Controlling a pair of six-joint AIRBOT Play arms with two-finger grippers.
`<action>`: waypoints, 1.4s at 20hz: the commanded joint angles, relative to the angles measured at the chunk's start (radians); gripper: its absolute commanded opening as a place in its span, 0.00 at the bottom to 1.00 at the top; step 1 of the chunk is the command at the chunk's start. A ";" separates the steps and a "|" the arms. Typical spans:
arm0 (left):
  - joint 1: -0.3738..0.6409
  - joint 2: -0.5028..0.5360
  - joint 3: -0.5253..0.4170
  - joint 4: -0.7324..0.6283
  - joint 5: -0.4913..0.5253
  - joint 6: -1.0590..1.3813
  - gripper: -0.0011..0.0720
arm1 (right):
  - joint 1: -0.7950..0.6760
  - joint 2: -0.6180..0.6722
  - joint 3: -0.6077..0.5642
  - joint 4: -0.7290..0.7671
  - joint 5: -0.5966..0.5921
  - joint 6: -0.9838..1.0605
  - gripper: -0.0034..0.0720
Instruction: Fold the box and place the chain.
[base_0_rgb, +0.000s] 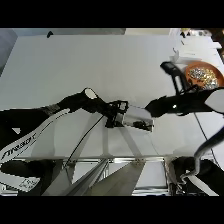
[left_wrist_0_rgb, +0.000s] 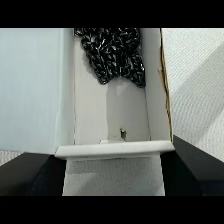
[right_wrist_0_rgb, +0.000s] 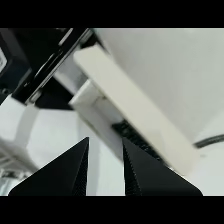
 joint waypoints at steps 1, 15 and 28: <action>0.001 0.001 0.000 0.000 0.000 0.000 0.30 | -0.069 -0.002 0.077 -0.174 -0.026 0.055 0.36; 0.001 0.001 0.000 0.000 0.000 0.000 0.30 | -0.240 -0.472 0.074 -0.402 -0.097 0.197 0.54; 0.001 0.001 0.000 0.000 0.000 0.000 0.30 | -0.240 -0.583 0.006 -0.414 -0.161 0.276 0.47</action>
